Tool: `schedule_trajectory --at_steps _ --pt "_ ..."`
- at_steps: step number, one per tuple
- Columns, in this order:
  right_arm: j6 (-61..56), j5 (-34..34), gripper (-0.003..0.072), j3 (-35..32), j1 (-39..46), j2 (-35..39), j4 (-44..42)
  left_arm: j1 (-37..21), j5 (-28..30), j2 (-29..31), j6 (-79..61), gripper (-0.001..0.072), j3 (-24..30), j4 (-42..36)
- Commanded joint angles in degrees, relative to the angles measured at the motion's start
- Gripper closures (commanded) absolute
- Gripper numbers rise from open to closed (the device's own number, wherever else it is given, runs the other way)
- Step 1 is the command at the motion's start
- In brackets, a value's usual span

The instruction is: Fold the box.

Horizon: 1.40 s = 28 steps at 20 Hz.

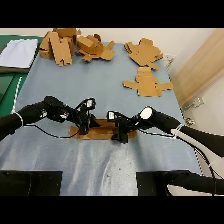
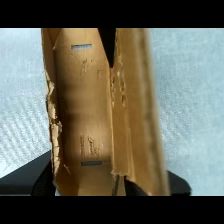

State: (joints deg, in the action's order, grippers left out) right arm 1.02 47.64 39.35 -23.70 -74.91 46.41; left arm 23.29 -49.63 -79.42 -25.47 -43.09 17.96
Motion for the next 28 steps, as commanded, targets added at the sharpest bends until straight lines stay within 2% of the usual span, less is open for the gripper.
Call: schedule_trajectory --at_steps 1,3,5,7,12,16,28 --pt "0.02 0.35 0.0227 -0.04 0.0 0.04 1.07 -0.04 -0.07 0.04 0.0 0.0695 -0.07 0.07" --pt "0.02 0.33 0.0224 -0.04 0.0 0.04 1.14 -0.07 -0.04 0.04 0.0 0.0695 -0.07 0.07" --pt "0.02 0.24 0.016 -0.04 0.0 0.04 1.14 -0.04 0.87 0.0 -0.68 0.0695 -0.07 -0.59" --pt "0.02 0.15 0.016 -0.04 0.0 0.04 1.14 -0.07 2.69 0.0 -0.46 0.0695 -0.07 -1.68" --pt "0.02 -0.87 0.016 -0.04 0.0 0.04 1.18 -0.07 2.47 0.0 -0.15 0.0695 -0.07 -1.68" --pt "0.02 -1.53 0.0161 -0.04 0.0 -0.02 1.18 -0.04 2.51 0.0 7.58 0.0695 -0.07 -1.66" --pt "0.02 -1.66 0.0161 -0.04 0.0 0.0 1.18 -0.04 2.51 0.0 9.09 0.0695 -0.07 -1.68"
